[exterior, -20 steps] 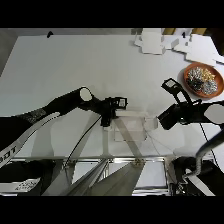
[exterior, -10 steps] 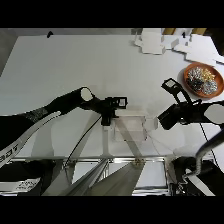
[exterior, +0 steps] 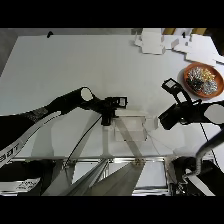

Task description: Fold the box and place the chain.

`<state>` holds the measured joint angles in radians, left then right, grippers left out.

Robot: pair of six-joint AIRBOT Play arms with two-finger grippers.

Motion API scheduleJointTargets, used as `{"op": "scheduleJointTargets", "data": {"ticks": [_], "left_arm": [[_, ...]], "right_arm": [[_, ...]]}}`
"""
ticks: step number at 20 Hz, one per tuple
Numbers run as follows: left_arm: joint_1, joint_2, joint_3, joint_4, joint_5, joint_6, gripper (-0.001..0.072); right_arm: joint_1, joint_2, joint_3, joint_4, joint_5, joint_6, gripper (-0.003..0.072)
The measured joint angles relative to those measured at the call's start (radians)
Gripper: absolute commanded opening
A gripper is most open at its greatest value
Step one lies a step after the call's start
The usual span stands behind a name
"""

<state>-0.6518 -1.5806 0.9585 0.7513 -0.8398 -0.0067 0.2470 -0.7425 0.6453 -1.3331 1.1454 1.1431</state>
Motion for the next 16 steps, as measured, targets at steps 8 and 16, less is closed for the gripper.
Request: {"op": "scheduleJointTargets", "data": {"ticks": [8, 16], "left_arm": [[-0.004, 0.038, -0.001, 0.058, -0.002, -0.104, 0.0004], [-0.004, 0.043, -0.001, 0.084, 0.016, -0.147, 0.0012]], "right_arm": [[0.0, 0.0, 0.0, -0.003, 0.005, 0.0, 0.0295], [0.0, 0.0, 0.0, -0.003, 0.006, 0.0, 0.0295]]}}
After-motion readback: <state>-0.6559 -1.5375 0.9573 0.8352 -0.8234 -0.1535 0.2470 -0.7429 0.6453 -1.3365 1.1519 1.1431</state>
